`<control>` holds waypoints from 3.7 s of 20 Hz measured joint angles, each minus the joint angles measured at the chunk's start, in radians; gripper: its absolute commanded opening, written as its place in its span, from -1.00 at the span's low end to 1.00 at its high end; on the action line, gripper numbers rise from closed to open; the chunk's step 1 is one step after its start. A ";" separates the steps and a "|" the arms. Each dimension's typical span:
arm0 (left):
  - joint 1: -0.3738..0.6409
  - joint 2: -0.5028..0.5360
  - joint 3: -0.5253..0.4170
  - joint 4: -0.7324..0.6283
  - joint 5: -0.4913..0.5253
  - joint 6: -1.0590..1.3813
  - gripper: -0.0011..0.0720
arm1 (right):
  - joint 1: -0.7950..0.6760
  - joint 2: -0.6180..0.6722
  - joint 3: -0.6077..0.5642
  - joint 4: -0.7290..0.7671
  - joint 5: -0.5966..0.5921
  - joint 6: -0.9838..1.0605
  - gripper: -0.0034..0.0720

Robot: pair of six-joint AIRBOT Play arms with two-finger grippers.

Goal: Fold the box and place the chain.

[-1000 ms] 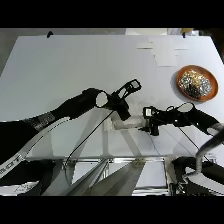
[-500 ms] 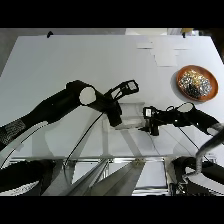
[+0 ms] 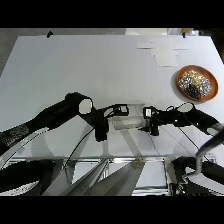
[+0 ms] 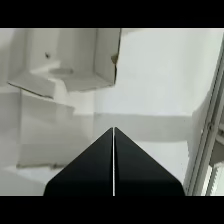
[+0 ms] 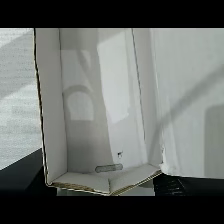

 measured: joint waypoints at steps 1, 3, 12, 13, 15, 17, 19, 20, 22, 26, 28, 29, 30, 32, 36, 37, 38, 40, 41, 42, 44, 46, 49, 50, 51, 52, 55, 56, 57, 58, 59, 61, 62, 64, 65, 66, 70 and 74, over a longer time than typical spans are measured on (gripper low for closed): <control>0.007 0.002 -0.010 0.001 0.001 0.008 -0.95 | 0.000 0.000 0.000 0.000 0.000 0.000 0.30; 0.023 0.008 -0.023 0.003 0.013 0.021 -0.78 | 0.000 0.000 0.000 0.000 0.000 0.000 0.30; 0.072 0.016 -0.036 -0.024 0.077 0.425 -0.01 | 0.000 0.000 0.000 0.001 0.000 0.002 0.30; 0.073 0.016 -0.037 -0.033 0.102 0.465 -0.01 | 0.000 0.000 0.000 0.001 0.000 0.002 0.30; 0.075 0.015 -0.037 -0.043 0.134 0.520 -0.01 | 0.000 0.000 0.000 0.000 -0.001 0.000 0.30; 0.075 0.018 -0.037 -0.064 0.145 0.540 -0.03 | 0.000 0.000 0.000 0.000 -0.001 0.000 0.30; 0.075 0.029 -0.037 -0.074 0.146 0.524 -0.04 | 0.000 0.000 0.000 0.000 -0.001 0.000 0.30; 0.076 0.038 -0.037 -0.078 0.147 0.513 -0.06 | 0.000 0.000 0.000 0.000 -0.001 0.000 0.30; 0.077 0.060 -0.037 -0.081 0.170 0.499 -0.08 | 0.000 0.000 0.000 0.000 0.000 0.001 0.30; 0.078 0.088 -0.037 -0.102 0.275 0.487 -0.23 | 0.000 0.000 0.000 -0.001 0.000 -0.002 0.30; 0.078 0.091 -0.037 -0.115 0.311 0.484 -0.29 | 0.000 0.000 0.000 0.000 0.000 -0.002 0.30; 0.078 0.090 -0.037 -0.120 0.319 0.484 -0.29 | 0.000 0.000 0.000 0.000 0.000 -0.002 0.30; 0.078 0.086 -0.037 -0.125 0.323 0.482 -0.29 | 0.000 0.000 0.000 0.000 0.000 -0.001 0.30; 0.077 0.068 -0.037 -0.129 0.322 0.481 -0.29 | 0.000 0.000 0.000 0.000 0.000 -0.001 0.30; 0.077 0.029 -0.037 -0.125 0.279 0.480 -0.29 | 0.000 0.000 0.000 0.000 0.000 0.000 0.30; 0.078 0.023 -0.037 -0.116 0.261 0.480 -0.29 | 0.000 0.000 0.000 0.000 0.000 0.000 0.30; 0.081 0.020 -0.038 -0.101 0.240 0.480 -0.28 | 0.000 0.000 0.000 0.000 0.000 0.000 0.30; 0.088 0.016 -0.045 -0.072 0.211 0.481 -0.28 | 0.000 0.000 0.000 0.000 0.000 0.000 0.30; 0.090 0.014 -0.049 -0.064 0.205 0.487 -0.28 | 0.000 0.000 0.000 0.000 0.000 0.000 0.30; 0.092 0.013 -0.053 -0.059 0.201 0.502 -0.28 | 0.000 0.000 0.000 0.000 0.000 0.000 0.30; 0.093 0.012 -0.058 -0.064 0.206 0.536 -0.28 | 0.000 0.000 0.000 0.000 0.000 0.000 0.30; 0.092 0.011 -0.061 -0.076 0.224 0.562 -0.28 | 0.000 0.000 0.000 0.000 0.000 0.000 0.30; 0.085 0.010 -0.063 -0.092 0.235 0.581 -0.29 | 0.000 0.000 0.000 0.000 0.000 0.000 0.30; 0.082 0.007 -0.063 -0.097 0.237 0.583 -0.29 | 0.000 0.000 0.000 0.000 0.000 0.000 0.30; 0.077 0.003 -0.063 -0.103 0.240 0.586 -0.31 | 0.000 0.000 0.000 0.000 0.000 0.000 0.30; 0.074 -0.002 -0.063 -0.107 0.241 0.587 -0.45 | 0.000 0.000 0.000 0.000 0.000 0.000 0.30; 0.063 -0.021 -0.063 -0.122 0.246 0.589 -0.45 | 0.000 0.000 0.000 0.000 0.000 0.000 0.30; 0.061 -0.026 -0.063 -0.124 0.253 0.584 -0.45 | 0.000 0.000 0.000 0.000 0.000 0.000 0.30; 0.059 -0.030 -0.063 -0.127 0.262 0.576 -0.45 | 0.000 0.000 0.000 0.000 0.000 0.000 0.30; 0.058 -0.032 -0.063 -0.130 0.276 0.566 -0.45 | 0.000 0.000 0.000 0.000 0.000 0.000 0.30; 0.056 -0.035 -0.063 -0.132 0.286 0.561 -0.45 | 0.000 0.000 0.000 0.000 0.000 0.000 0.30; 0.053 -0.038 -0.063 -0.137 0.302 0.551 -0.45 | 0.000 0.000 0.000 0.000 0.000 0.000 0.30; 0.051 -0.040 -0.063 -0.142 0.307 0.548 -0.45 | 0.000 0.000 0.000 0.000 0.000 0.000 0.30; 0.043 -0.043 -0.063 -0.156 0.315 0.544 -0.45 | 0.000 0.000 0.000 0.000 0.000 0.000 0.30; 0.038 -0.043 -0.063 -0.161 0.320 0.544 -0.45 | 0.000 0.000 0.000 0.000 0.000 0.000 0.30; 0.033 -0.044 -0.063 -0.165 0.328 0.543 -0.45 | 0.000 0.000 0.000 0.000 0.000 0.000 0.30; 0.022 -0.045 -0.063 -0.180 0.360 0.541 -0.45 | 0.000 0.000 0.000 0.000 0.000 0.002 0.30; 0.010 -0.050 -0.063 -0.208 0.395 0.541 -0.69 | 0.000 0.000 0.000 0.000 0.000 0.002 0.30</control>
